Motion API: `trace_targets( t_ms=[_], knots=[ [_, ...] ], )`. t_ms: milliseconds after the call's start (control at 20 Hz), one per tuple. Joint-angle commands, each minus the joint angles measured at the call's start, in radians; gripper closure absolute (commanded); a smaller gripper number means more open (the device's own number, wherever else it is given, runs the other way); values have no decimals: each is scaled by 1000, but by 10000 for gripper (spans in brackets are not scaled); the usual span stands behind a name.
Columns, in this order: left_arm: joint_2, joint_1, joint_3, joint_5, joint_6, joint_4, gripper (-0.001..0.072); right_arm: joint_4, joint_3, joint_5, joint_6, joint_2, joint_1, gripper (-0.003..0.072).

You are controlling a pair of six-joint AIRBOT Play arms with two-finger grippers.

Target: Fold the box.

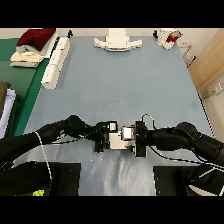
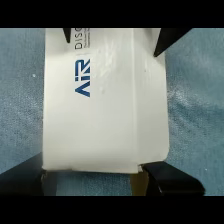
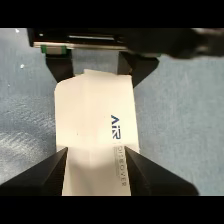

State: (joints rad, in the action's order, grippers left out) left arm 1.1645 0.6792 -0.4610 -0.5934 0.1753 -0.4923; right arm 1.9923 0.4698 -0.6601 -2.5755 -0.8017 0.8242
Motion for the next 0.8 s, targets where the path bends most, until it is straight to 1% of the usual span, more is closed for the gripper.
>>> trace_targets(
  t_ms=[0,200,350,400,750],
  knots=[
    [0,0,0,0,0,0,186,-26,-21,35,-6,14,32,160],
    [0,0,0,0,0,0,186,-32,-50,61,-6,55,32,160],
    [0,0,0,0,0,0,186,-33,-50,62,-10,55,32,162],
    [0,0,0,0,0,0,186,-33,-50,61,-10,55,32,176],
    [0,0,0,0,0,0,186,-32,-49,84,-54,72,32,179]
  ],
)
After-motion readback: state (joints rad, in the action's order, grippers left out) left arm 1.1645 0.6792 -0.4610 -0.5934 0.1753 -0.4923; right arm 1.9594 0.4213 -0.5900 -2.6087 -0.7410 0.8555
